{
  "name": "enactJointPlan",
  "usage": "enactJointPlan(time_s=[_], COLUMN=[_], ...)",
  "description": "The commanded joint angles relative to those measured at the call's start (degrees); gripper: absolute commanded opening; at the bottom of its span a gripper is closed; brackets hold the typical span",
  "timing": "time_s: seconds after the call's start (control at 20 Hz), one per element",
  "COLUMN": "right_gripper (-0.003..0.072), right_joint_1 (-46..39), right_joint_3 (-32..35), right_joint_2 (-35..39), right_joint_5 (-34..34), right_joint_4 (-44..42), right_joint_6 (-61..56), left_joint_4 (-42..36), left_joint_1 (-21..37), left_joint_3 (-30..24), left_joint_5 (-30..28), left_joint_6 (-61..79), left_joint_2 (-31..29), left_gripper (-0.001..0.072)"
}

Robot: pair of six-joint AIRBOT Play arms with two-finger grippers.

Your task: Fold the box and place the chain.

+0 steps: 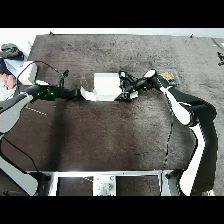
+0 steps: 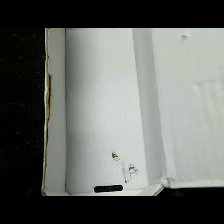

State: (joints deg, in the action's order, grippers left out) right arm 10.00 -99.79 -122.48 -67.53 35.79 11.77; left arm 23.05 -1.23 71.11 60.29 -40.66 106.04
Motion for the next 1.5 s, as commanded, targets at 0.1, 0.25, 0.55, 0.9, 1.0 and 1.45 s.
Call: enactJointPlan(time_s=[0.1,0.25,0.55,0.9,1.0,1.45], right_gripper=[0.0447,0.0447,0.0447,0.0447,0.0447,0.0447], right_joint_1=[0.04,0.04,0.04,0.04,0.04,0.04], right_joint_3=[-0.02,-0.02,-0.02,-0.02,-0.02,-0.02], right_joint_2=[-0.02,-0.02,-0.02,-0.04,-0.02,-0.02], right_joint_5=[-0.02,-0.02,-0.02,-0.02,-0.02,-0.02], right_joint_4=[0.00,0.00,0.00,0.00,0.00,0.00], right_joint_6=[0.00,0.00,0.00,0.00,0.00,0.00], left_joint_4=[-5.51,-6.54,-6.60,1.29,7.48,26.23], left_joint_1=[-0.74,-0.74,-3.39,-6.62,-8.00,-13.46], left_joint_3=[1.25,3.56,4.72,7.93,10.58,17.31], left_joint_5=[1.29,3.21,1.70,-0.92,-1.33,-4.37], left_joint_6=[2.19,2.08,0.15,-8.68,-15.08,-36.89], left_joint_2=[0.07,0.00,-0.02,-0.15,-0.15,-0.11], left_gripper=[0.0143,0.0386,0.0385,0.0385,0.0386,0.0386])
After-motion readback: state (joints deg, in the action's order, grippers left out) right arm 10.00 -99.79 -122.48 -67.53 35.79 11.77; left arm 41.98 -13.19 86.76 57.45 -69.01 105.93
